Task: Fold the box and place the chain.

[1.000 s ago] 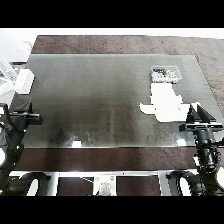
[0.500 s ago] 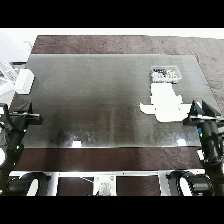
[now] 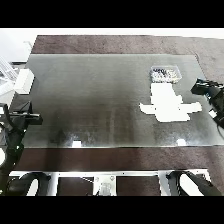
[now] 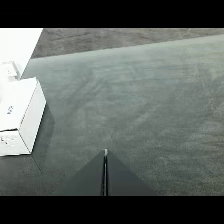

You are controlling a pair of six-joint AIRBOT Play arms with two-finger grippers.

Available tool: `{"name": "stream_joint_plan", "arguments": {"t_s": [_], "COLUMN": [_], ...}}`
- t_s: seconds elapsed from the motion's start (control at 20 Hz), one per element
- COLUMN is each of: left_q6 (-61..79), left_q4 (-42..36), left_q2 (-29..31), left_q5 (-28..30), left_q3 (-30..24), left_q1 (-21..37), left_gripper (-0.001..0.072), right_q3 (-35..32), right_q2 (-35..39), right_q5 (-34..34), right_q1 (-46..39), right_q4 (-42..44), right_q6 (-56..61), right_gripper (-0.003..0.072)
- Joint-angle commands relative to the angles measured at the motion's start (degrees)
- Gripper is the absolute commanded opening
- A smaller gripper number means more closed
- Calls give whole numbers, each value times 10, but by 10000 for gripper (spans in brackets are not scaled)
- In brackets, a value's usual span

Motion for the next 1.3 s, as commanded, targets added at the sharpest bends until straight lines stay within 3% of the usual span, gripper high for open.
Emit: {"name": "stream_joint_plan", "arguments": {"t_s": [0.0,0.1,0.25,0.3,0.6,0.75,0.85,1.25], "left_q6": [0,0,0,0,0,0,0,0], "left_q4": [0,0,0,0,0,0,0,0], "left_q2": [0,0,0,0,0,0,0,0], "left_q5": [0,0,0,0,0,0,0,0], "left_q3": [0,0,0,0,0,0,0,0], "left_q1": [0,0,0,0,0,0,0,0], "left_gripper": [22,21,22,22,22,22,22,22], "right_q3": [92,148,246,285,546,646,671,672], "right_q2": [-125,-178,-251,-279,-456,-534,-567,-624], "right_q5": [223,324,446,485,698,754,762,790], "right_q1": [-132,-189,-259,-278,-296,-280,-266,-228], "right_q4": [-312,-432,-511,-520,-534,-535,-535,-534], "right_q6": [271,348,392,392,393,392,385,370], "right_gripper": [389,381,379,412,411,411,411,421]}}
